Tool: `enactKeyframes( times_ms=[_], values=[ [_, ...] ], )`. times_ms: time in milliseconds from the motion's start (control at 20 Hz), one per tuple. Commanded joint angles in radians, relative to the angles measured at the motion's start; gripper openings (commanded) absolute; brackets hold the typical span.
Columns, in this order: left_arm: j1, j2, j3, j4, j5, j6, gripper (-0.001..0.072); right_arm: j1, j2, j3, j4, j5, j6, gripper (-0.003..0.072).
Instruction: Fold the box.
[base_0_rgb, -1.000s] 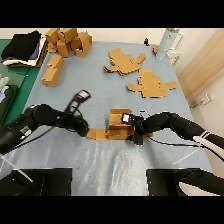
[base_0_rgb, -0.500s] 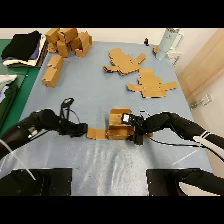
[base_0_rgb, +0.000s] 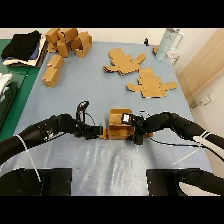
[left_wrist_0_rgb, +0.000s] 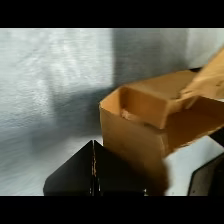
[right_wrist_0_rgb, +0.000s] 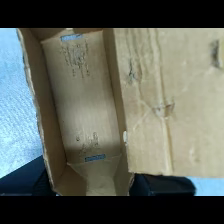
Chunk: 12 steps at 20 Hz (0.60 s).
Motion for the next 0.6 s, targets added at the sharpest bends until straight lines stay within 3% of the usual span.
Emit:
enactKeyframes(
  times_ms=[0, 200, 250, 300, 400, 550],
  values=[
    [-0.017, -0.005, 0.066, -0.003, -0.024, 0.006, 0.0014, 0.0, 0.0, 0.0, 0.0, 0.0, 0.0, 0.0506],
    [-0.014, -0.005, 0.113, -0.002, -0.042, 0.044, 0.0029, 0.0, 0.0, 0.0, 0.0, 0.0, 0.0, 0.0505],
    [-0.014, -0.006, 0.114, 0.002, -0.036, 0.043, 0.0316, 0.0, 0.0, 0.0, 0.0, 0.0, 0.0, 0.0506],
    [-0.014, -0.008, 0.114, 0.003, -0.032, 0.041, 0.0444, 0.0, 0.0, 0.0, 0.0, 0.0, 0.0, 0.0506],
    [-0.014, -0.009, 0.114, 0.01, -0.031, 0.04, 0.0386, 0.0, 0.0, 0.0, 0.0, 0.0, 0.0, 0.0506],
    [-0.015, -0.009, 0.115, -0.003, -0.031, 0.037, 0.0389, 0.0, 0.0, 0.0, 0.0, 0.0, 0.0, 0.0506]
  ],
)
